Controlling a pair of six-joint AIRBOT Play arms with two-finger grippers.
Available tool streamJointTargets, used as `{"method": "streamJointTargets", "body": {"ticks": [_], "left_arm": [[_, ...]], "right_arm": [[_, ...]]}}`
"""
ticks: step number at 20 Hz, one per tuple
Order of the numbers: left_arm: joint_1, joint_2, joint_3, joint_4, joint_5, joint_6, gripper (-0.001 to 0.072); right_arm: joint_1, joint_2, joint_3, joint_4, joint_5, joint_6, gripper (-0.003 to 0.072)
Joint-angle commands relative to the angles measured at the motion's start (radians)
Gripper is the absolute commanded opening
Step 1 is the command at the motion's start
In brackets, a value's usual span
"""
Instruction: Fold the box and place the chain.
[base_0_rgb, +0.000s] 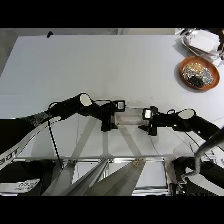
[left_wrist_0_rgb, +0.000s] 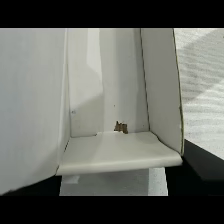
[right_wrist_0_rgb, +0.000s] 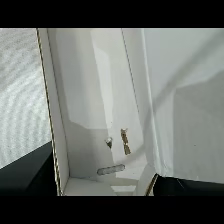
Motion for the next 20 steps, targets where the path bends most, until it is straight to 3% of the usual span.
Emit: {"method": "streamJointTargets", "body": {"ticks": [1,9,10,11,12,16,20], "left_arm": [[-0.001,0.0,-0.001,0.0,0.0,0.0,0.0132],[-0.001,0.0,0.0,0.0,0.0,0.0,0.0132],[-0.001,0.0,-0.001,0.0,0.0,0.0,0.0132],[-0.001,0.0,-0.001,0.0,0.0,0.0,0.0132],[-0.001,0.0,-0.001,0.0,0.0,0.0,0.0132],[-0.001,0.0,-0.001,0.0,0.0,0.0,0.0132],[-0.001,0.0,-0.001,0.0,0.0,0.0,0.0132]], "right_arm": [[-0.001,-0.001,0.001,-0.011,-0.041,-0.004,0.0401],[-0.001,-0.001,0.001,-0.005,-0.01,0.006,0.0401],[-0.001,-0.001,0.001,-0.004,-0.006,0.007,0.0452],[-0.001,0.0,0.001,-0.004,-0.006,0.01,0.0627],[-0.001,0.004,0.001,-0.005,-0.008,0.032,0.0708],[-0.001,0.061,0.001,-0.042,-0.003,0.143,0.0708],[-0.001,0.184,0.001,-0.307,0.044,0.383,0.0708]]}}
